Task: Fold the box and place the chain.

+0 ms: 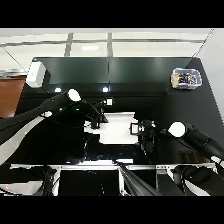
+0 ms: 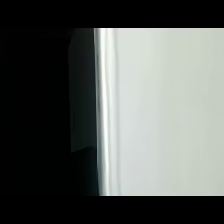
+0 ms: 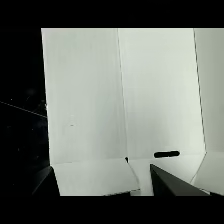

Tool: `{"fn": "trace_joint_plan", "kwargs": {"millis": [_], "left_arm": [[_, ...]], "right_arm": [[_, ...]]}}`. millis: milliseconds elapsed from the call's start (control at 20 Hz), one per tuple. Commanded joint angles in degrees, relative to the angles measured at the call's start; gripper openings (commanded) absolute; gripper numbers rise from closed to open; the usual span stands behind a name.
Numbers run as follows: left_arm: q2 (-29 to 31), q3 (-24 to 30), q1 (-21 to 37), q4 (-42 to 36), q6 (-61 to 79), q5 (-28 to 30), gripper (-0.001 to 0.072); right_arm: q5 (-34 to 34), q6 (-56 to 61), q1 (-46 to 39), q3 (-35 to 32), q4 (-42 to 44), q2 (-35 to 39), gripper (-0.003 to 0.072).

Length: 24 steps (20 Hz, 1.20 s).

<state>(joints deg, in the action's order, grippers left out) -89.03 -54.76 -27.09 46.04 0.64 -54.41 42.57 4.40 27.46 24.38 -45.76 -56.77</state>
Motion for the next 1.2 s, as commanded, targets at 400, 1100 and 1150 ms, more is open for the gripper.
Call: {"fn": "trace_joint_plan", "kwargs": {"millis": [400,1100,1150], "left_arm": [[-0.02,-0.04,0.04,0.02,0.04,0.00,0.0028],[-0.02,-3.32,-1.09,3.41,0.42,-0.04,0.0027],[-0.02,-3.28,-1.27,3.45,0.24,-0.13,0.0028]], "right_arm": [[-3.98,-3.48,-5.68,6.03,5.77,-0.04,0.0671],[3.56,-12.70,-9.14,5.77,14.25,-4.66,0.0671],[3.52,-13.22,-9.14,5.62,14.27,-5.29,0.0671]]}}
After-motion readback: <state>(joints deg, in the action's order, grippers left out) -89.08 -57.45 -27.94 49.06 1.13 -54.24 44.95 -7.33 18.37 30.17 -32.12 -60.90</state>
